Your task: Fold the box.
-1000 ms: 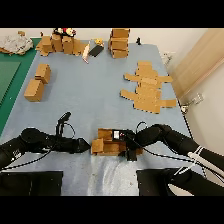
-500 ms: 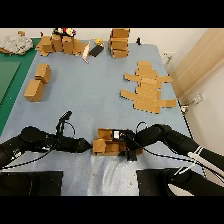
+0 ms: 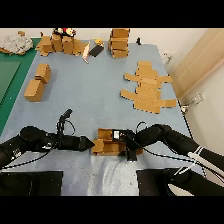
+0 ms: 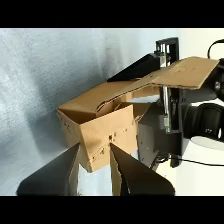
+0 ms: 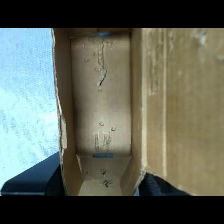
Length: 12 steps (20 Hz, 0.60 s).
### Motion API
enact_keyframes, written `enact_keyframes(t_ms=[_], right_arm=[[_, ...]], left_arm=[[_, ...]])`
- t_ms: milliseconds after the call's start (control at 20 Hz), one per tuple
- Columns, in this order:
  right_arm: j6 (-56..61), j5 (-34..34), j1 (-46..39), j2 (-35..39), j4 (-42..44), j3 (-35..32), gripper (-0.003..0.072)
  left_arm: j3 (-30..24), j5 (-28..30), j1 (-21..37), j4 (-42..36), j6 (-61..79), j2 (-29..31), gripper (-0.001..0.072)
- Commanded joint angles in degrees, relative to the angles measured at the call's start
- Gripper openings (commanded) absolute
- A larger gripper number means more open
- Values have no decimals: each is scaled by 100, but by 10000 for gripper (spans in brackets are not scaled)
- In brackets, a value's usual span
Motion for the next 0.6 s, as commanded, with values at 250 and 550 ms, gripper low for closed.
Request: enact_keyframes(t_ms=[250,550], right_arm=[[0,2,2,-2,2,0,497],[0,0,2,-2,2,0,497]], left_arm=[[-2,560,2,-332,136,-4,312],[-2,365,2,-243,68,-4,313]])
